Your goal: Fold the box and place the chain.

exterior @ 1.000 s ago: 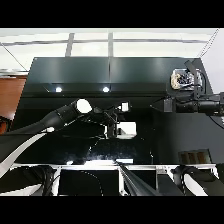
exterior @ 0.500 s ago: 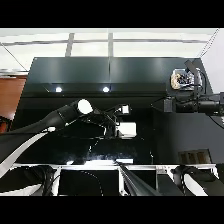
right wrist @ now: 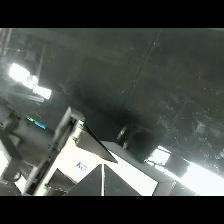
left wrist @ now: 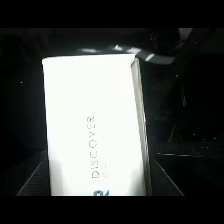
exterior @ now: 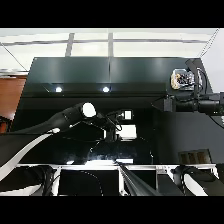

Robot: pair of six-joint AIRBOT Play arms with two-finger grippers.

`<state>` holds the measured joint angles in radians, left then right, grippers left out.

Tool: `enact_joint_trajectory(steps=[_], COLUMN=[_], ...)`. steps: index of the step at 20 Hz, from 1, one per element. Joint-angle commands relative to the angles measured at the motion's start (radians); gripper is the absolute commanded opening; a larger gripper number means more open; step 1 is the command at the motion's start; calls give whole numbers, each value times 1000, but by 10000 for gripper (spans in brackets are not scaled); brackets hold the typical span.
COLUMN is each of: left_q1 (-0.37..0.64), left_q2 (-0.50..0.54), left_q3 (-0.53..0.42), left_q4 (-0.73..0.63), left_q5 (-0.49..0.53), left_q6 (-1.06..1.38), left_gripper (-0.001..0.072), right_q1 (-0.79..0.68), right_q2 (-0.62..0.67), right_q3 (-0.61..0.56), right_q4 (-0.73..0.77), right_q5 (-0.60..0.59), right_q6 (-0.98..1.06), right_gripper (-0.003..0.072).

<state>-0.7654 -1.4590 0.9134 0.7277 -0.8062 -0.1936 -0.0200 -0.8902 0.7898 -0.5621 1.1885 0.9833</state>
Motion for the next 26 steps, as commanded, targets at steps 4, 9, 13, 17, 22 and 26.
enact_joint_trajectory(steps=[4,9,13,17,22,26], left_q1=[-45,223,711,1080,1125,1112], left_q2=[-23,92,106,-93,-401,-547], left_q3=[16,55,161,449,795,955], left_q4=[123,307,433,432,443,483], left_q5=[117,29,-5,-116,-129,-131], left_q6=[-116,-303,-571,-731,-781,-835], left_gripper=[416,239,240,238,240,261], right_q1=[-1,-1,0,3,4,5], right_q2=[0,0,0,0,0,0], right_q3=[1,1,1,1,1,1], right_q4=[4,5,26,42,42,42], right_q5=[-35,-48,-49,-49,-48,-50], right_q6=[0,0,1,29,87,87], right_gripper=[16,16,16,16,16,16])
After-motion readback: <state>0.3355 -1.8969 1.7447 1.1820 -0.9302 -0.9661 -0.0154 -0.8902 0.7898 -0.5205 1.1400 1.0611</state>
